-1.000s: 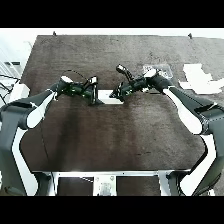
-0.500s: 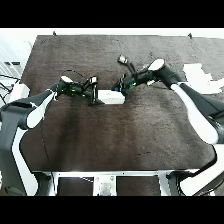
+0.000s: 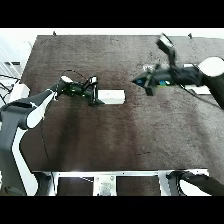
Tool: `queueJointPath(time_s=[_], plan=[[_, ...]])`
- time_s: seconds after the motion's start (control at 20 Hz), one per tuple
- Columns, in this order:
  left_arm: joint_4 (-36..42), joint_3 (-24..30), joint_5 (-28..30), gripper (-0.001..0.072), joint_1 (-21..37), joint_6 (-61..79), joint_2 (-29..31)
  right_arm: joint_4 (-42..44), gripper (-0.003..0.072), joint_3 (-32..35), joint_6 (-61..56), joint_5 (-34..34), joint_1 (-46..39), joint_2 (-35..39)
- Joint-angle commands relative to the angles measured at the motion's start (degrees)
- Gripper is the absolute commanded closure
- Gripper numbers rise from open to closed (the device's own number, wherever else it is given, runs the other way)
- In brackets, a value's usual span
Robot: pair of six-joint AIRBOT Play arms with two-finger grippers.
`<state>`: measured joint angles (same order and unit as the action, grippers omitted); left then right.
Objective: Fold the box and place the chain.
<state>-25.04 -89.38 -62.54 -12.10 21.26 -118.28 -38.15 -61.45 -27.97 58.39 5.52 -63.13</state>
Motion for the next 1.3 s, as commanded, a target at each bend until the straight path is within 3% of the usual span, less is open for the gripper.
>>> queueJointPath(time_s=[0.0, 0.15, 0.2, 0.45, 0.55, 0.75, 1.0, 1.25], plan=[[0.5, 0.0, -0.4, 0.0431, 0.0, -0.3, 0.0, -0.2, 0.0683, 18.9, -1.0, -12.7, -5.2, 13.6], [0.6, 0.0, -0.4, 0.0434, 0.0, -0.3, 0.0, -0.2, 0.0683, 26.7, -1.0, -14.4, -8.0, 17.3], [0.9, 0.0, -0.5, 0.0692, 0.0, -1.2, 0.1, -0.2, 0.0683, 27.5, -1.0, -14.5, -8.2, 17.4], [1.1, 0.0, 4.2, 0.0693, 2.6, -11.0, 6.7, -0.3, 0.0683, 27.6, -0.3, -14.7, -8.7, 17.4], [1.1, 0.0, 11.1, 0.0694, 6.1, -17.4, 11.3, -0.2, 0.0682, 27.6, -0.3, -14.8, -8.9, 17.4], [1.0, 0.0, 32.7, 0.0693, 15.0, -34.9, 15.8, 0.4, 0.0682, 27.6, -0.4, -15.2, -8.9, 17.4], [1.0, 4.5, 47.4, 0.0692, 23.1, -43.8, 15.6, 2.6, 0.0682, 27.6, -0.3, -16.6, -8.9, 17.4], [-1.9, 5.8, 49.9, 0.0693, 26.8, -43.7, 12.5, 2.6, 0.0682, 27.6, -0.4, -18.1, -8.9, 17.4]])
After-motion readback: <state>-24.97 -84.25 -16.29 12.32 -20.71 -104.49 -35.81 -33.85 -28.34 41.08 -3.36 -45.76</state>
